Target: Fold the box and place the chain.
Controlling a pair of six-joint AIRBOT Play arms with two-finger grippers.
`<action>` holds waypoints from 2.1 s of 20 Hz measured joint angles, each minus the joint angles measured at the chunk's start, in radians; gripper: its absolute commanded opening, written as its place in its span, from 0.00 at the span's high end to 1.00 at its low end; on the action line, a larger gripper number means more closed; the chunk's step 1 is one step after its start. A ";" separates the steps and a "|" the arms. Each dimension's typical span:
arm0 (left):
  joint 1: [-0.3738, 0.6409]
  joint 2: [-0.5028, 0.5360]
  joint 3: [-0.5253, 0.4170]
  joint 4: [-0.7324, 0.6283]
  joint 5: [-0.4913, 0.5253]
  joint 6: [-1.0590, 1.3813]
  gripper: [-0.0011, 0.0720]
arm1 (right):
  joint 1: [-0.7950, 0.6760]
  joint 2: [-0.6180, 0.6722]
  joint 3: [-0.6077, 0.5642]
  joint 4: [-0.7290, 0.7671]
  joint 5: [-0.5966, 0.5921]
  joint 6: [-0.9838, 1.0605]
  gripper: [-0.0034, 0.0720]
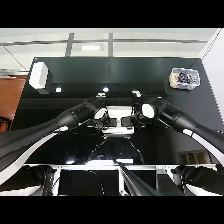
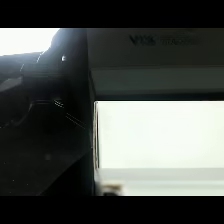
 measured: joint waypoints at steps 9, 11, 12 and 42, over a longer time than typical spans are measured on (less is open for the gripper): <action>0.000 0.000 0.000 0.000 0.001 -0.002 0.95 | 0.037 -0.037 0.024 -0.122 0.053 0.131 0.55; 0.000 0.000 0.000 0.000 0.001 -0.002 0.95 | 0.038 -0.054 0.038 -0.126 0.067 0.151 0.55; 0.000 0.000 0.000 0.000 0.001 -0.003 0.95 | 0.039 -0.066 0.050 -0.130 0.076 0.158 0.55; 0.003 0.000 0.000 0.008 0.002 -0.003 0.95 | 0.055 -0.117 0.103 -0.091 0.167 0.243 0.69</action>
